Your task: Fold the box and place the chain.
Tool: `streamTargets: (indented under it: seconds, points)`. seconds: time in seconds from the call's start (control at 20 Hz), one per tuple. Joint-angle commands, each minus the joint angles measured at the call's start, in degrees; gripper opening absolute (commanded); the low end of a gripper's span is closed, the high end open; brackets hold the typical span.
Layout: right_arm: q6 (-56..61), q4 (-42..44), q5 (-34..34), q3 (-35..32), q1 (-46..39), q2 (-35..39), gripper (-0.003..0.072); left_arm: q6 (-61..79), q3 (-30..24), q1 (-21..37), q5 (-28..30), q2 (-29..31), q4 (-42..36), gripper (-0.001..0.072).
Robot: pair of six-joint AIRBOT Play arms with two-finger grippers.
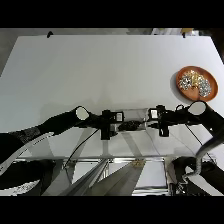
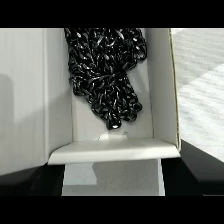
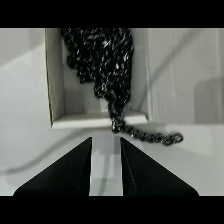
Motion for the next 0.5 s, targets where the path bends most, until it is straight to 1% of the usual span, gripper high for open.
streamTargets:
  seconds: [0.0,0.05,0.1,0.2,0.3,0.4,0.45]
  points:
    - [-3.19,4.31,-1.05,-0.33,-0.02,-0.04,0.0197,0.0,-0.02,0.0,0.0,0.0,0.0,0.0212]
    - [-3.19,4.33,-1.11,-0.33,-0.02,-0.04,0.0193,0.0,-0.02,0.0,0.0,0.0,0.0,0.0212]
    - [-3.19,4.33,-1.18,-0.33,-0.02,-0.04,0.0168,0.0,-0.02,0.0,0.0,0.0,0.0,0.0212]
    - [-3.19,4.31,-1.2,-0.33,-0.02,-0.04,0.0167,0.0,-0.02,0.0,0.02,0.0,0.0,0.0212]
    - [-3.17,4.33,-1.11,-0.33,-0.02,-0.04,0.0139,0.0,-0.02,0.0,0.0,0.0,0.0,0.0212]
    - [-3.13,4.11,-0.7,-0.33,-0.02,-0.04,0.0015,0.02,-0.02,0.0,0.0,0.0,0.0,0.0212]
    - [-2.99,3.45,-0.79,-0.33,-0.02,-0.02,0.0014,0.0,-0.02,0.0,0.0,0.0,0.0,0.0212]
